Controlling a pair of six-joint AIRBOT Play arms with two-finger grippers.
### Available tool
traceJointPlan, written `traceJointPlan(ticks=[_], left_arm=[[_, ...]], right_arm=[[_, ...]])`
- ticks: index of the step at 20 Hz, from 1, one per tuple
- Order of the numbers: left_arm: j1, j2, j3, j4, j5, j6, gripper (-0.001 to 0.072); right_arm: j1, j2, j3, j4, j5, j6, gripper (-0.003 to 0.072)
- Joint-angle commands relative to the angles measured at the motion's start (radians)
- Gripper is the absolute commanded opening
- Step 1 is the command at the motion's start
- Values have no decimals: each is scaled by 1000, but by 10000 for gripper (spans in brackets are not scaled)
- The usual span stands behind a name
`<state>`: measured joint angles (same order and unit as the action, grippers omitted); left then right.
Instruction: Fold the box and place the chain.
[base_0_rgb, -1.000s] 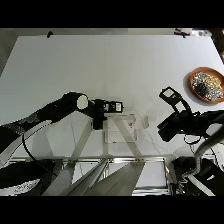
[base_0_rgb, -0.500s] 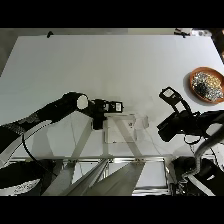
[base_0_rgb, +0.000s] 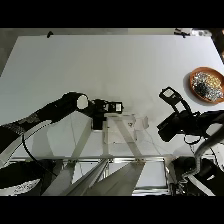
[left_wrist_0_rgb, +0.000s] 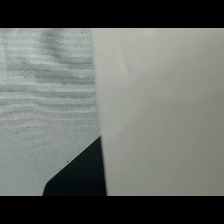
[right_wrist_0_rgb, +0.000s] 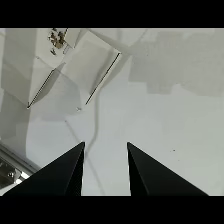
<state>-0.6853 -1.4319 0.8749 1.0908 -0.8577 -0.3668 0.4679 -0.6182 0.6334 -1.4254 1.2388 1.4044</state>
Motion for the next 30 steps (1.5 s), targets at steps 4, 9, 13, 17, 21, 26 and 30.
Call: traceJointPlan(ticks=[4, 9, 13, 17, 21, 26, 30], left_arm=[[0, -1, 0, 49, 16, 1, 9], [0, -1, 0, 48, 15, 1, 8], [0, 0, 0, 47, 15, 0, 11], [0, 0, 0, 47, 15, 0, 11], [0, 0, 0, 47, 15, 0, 11], [0, 0, 0, 47, 15, 0, 11], [0, 0, 0, 47, 15, 0, 12]], right_arm=[[0, 0, 0, 1, 3, 1, 297], [0, 0, 0, 1, 3, 1, 297], [0, 0, 0, 1, 3, 1, 297], [0, 0, 0, 1, 3, 1, 297], [0, 0, 0, 1, 3, 1, 297], [0, 2, 0, 42, 91, -198, -2], [97, 69, 0, -5, 76, -221, -6]])
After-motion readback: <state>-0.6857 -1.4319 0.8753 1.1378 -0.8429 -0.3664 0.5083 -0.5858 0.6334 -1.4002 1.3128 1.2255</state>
